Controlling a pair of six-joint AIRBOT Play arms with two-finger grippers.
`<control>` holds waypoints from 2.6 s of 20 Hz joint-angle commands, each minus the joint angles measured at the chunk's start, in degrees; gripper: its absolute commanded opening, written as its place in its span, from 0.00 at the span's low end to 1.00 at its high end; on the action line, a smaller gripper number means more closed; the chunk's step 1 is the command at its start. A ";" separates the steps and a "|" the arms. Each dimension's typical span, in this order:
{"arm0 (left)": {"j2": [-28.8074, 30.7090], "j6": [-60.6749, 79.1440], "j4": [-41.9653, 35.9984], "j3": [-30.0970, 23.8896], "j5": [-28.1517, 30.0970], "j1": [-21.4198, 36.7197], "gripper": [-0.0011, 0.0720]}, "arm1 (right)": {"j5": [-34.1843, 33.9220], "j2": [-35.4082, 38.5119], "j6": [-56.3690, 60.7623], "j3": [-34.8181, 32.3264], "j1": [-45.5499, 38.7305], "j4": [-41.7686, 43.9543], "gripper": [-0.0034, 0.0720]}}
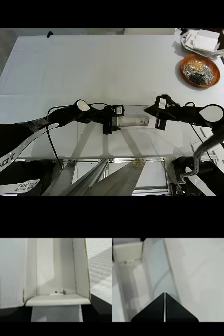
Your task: Fold the box and place the chain.
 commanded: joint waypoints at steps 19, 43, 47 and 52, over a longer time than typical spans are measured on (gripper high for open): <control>0.02 0.00 0.02 -0.02 0.02 0.00 0.44 | -8.33 -8.44 -2.43 0.07 0.00 6.27 0.06; 0.02 0.00 0.02 -0.02 -0.37 0.00 0.44 | 2.58 -11.63 -8.72 0.00 0.11 -20.48 0.48; 0.02 0.00 0.02 -0.02 -0.39 0.00 0.44 | 2.49 -13.38 -8.57 0.00 0.11 -19.96 0.35; 0.02 0.00 0.02 -0.02 -0.39 0.00 0.44 | 4.04 -13.57 -8.57 -0.02 0.13 -19.91 0.33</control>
